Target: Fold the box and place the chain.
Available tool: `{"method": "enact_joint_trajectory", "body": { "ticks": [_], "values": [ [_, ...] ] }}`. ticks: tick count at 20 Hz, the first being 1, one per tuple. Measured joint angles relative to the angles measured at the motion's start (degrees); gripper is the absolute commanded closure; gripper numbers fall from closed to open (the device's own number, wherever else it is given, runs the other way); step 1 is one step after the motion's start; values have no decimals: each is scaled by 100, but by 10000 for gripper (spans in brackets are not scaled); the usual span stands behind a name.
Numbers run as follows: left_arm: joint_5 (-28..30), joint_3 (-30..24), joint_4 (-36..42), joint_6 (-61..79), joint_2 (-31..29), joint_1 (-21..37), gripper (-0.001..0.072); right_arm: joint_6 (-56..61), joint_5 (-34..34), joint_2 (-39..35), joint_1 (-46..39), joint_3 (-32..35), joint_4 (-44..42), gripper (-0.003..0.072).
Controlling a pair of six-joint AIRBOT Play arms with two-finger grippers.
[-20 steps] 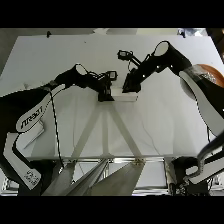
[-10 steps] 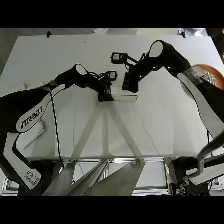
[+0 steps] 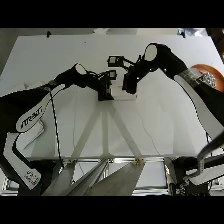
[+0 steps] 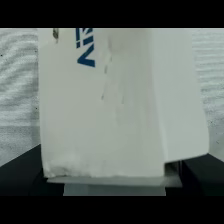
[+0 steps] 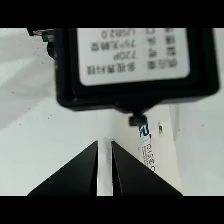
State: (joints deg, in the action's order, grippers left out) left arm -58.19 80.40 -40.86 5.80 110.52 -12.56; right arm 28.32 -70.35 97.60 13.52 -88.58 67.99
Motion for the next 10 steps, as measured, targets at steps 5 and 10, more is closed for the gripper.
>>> {"method": "enact_joint_trajectory", "body": {
  "ticks": [5,10],
  "values": [
    [7,2,0,4,0,0,690,345,83,-7,9,2,131,566],
    [-7,2,-4,13,0,0,690,551,197,-63,85,2,227,567]
  ]
}}
